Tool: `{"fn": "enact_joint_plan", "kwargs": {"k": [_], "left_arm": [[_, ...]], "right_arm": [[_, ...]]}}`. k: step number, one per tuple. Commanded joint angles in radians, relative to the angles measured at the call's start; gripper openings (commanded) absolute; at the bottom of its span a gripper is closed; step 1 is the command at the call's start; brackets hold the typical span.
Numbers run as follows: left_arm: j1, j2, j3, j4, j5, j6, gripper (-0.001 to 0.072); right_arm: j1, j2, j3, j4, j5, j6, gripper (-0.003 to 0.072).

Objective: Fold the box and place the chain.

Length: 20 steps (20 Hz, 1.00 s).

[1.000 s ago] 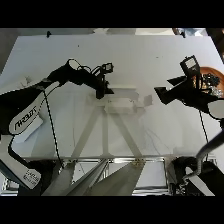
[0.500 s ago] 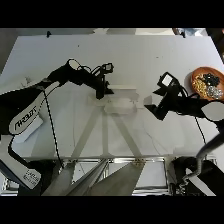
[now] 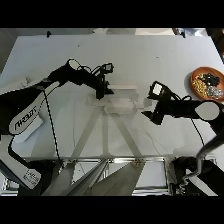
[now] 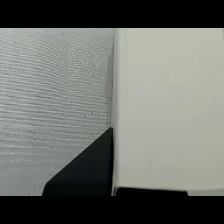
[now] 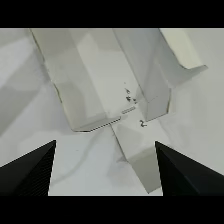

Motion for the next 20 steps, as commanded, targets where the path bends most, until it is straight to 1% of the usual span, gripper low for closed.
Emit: {"fn": "enact_joint_plan", "kwargs": {"k": [1, 6, 8, 10, 13, 14, 17, 20], "left_arm": [[0.000, -0.001, 0.000, 0.000, 0.001, 0.001, 0.0011], [0.000, -0.001, 0.000, 0.000, 0.001, 0.001, 0.0011], [0.000, -0.001, 0.000, 0.000, 0.001, 0.000, 0.0011], [0.000, -0.001, 0.000, 0.000, 0.001, 0.001, 0.0011], [0.000, -0.001, 0.000, 0.000, 0.000, 0.001, 0.0011], [0.000, -0.001, 0.000, 0.000, 0.001, 0.000, 0.0011], [0.000, -0.001, 0.000, 0.000, 0.001, 0.000, 0.0011], [0.000, -0.001, 0.000, 0.000, 0.001, 0.000, 0.0011]], "right_arm": [[0.001, -0.073, -0.023, 0.061, -0.005, -0.204, 0.0691], [-0.009, -0.275, -0.026, 0.117, 0.045, -0.307, 0.0691], [-0.022, -0.357, -0.026, 0.190, 0.030, -0.333, 0.0691], [-0.023, -0.410, -0.026, 0.285, -0.013, -0.369, 0.0691], [-0.023, -0.437, -0.026, 0.468, -0.114, -0.439, 0.0691], [-0.023, -0.438, -0.026, 0.506, -0.150, -0.462, 0.0691], [-0.023, -0.438, -0.026, 0.543, -0.260, -0.473, 0.0691], [-0.023, -0.438, -0.021, 0.542, -0.272, -0.473, 0.0691]]}}
